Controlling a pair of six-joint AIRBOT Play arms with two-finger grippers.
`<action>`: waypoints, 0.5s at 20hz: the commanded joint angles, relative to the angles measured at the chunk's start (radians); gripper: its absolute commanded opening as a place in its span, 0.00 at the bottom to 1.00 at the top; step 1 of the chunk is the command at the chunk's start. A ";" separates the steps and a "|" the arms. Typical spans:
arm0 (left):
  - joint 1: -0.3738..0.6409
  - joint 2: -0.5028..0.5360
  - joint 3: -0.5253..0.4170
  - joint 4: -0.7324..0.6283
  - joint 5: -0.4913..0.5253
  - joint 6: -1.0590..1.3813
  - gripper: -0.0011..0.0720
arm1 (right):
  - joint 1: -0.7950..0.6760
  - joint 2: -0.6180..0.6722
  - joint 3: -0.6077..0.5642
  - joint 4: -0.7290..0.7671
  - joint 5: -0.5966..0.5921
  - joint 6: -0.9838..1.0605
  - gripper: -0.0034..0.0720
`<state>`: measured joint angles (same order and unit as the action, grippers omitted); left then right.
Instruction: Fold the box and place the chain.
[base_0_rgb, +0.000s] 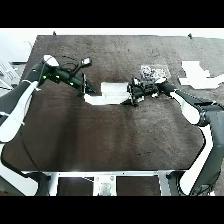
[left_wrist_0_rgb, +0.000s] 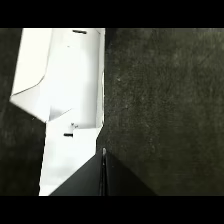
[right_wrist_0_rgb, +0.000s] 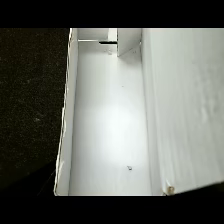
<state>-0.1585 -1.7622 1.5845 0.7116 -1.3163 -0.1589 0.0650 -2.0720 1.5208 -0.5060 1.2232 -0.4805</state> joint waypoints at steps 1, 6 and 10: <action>0.033 0.051 -0.015 -0.003 -0.003 -0.220 0.04 | 0.001 0.001 0.000 0.000 0.000 0.001 0.62; 0.115 0.138 -0.213 -0.029 0.173 -0.454 0.04 | 0.001 0.001 0.000 0.000 0.000 0.000 0.62; 0.160 0.143 -0.278 -0.037 0.200 -0.586 0.04 | 0.001 0.001 0.000 0.000 0.000 0.001 0.62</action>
<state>-0.0299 -1.6329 1.3602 0.6846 -1.1629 -0.6163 0.0650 -2.0720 1.5208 -0.5060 1.2232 -0.4801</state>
